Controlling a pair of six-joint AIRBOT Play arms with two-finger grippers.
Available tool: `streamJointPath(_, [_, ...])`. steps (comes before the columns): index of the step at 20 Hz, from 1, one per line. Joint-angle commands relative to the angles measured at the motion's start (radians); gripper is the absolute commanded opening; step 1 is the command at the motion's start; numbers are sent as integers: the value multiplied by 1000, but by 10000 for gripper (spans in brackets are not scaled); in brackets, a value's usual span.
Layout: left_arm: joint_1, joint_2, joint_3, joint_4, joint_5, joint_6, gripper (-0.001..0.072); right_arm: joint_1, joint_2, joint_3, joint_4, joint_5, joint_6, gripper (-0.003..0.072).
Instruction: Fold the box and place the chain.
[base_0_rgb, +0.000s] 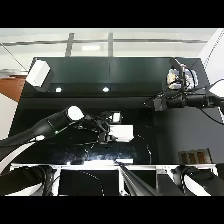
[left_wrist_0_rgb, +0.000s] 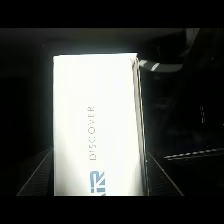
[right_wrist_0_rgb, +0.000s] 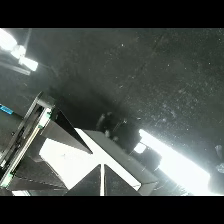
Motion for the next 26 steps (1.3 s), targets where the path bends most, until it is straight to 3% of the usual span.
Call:
streamJointPath(1, [-8,-14,0,0,3,-1,703,0,0,0,0,0,0,29])
streamJointPath(7, [-58,-48,0,50,51,-61,697,0,0,0,0,-1,0,29])
streamJointPath(8, [-57,-48,0,75,51,-67,627,0,0,0,0,-2,0,29])
streamJointPath(9, [-55,-44,4,106,51,-95,466,-1,0,0,0,-8,0,29])
streamJointPath(10, [-50,-37,14,150,46,-145,365,-3,0,0,0,-14,0,29])
streamJointPath(14, [51,32,65,377,31,-496,360,-4,0,0,-7,-31,0,29])
streamJointPath(18, [315,120,80,504,-95,-649,360,-3,0,0,-7,-45,0,29])
streamJointPath(22, [700,169,80,529,-195,-686,360,-3,0,0,-11,-45,0,29])
streamJointPath(23, [810,169,80,526,-189,-686,361,-3,0,0,-11,-45,0,29])
streamJointPath(26, [1085,161,81,441,-37,-686,360,-3,0,0,-11,-45,0,29])
